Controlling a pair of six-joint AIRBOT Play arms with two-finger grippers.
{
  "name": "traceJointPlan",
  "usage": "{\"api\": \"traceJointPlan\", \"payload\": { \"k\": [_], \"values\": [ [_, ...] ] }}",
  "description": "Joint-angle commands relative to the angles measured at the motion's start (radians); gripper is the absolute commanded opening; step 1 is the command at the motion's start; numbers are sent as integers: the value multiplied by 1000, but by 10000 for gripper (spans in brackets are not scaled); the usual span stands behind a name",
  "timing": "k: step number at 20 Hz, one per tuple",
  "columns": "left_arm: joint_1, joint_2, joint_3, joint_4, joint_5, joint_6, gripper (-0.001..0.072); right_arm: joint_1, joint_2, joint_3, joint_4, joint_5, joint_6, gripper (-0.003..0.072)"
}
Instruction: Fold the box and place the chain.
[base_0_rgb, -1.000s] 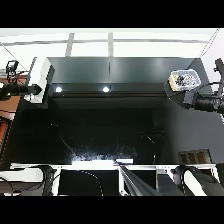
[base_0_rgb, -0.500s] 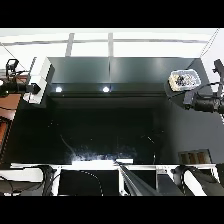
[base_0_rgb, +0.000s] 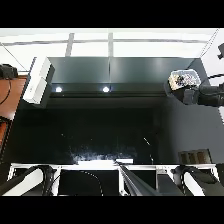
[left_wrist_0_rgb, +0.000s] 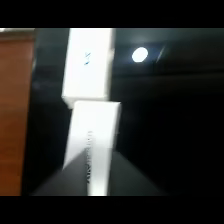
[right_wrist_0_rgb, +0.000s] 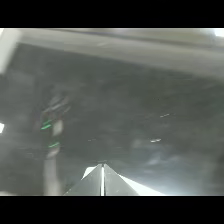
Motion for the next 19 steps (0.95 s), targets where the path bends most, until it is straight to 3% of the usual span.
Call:
{"api": "traceJointPlan", "payload": {
  "k": [1, 4, 6, 8, 19],
  "values": [
    [-93, 207, -56, -85, -121, -32, 25, 92, 113, -60, -197, -228, -61, 7],
    [-225, 414, -299, -93, -71, -73, 24, 117, 201, -275, -244, -484, -63, 8],
    [-293, 516, -466, -78, -69, -73, 24, 117, 195, -349, -244, -494, -59, 11],
    [-316, 596, -555, -62, -57, -80, 26, 117, 195, -357, -237, -416, -58, 11],
    [-312, 636, -570, -70, -56, -80, 30, 117, 195, -357, -236, -383, -58, 11]
  ]
}}
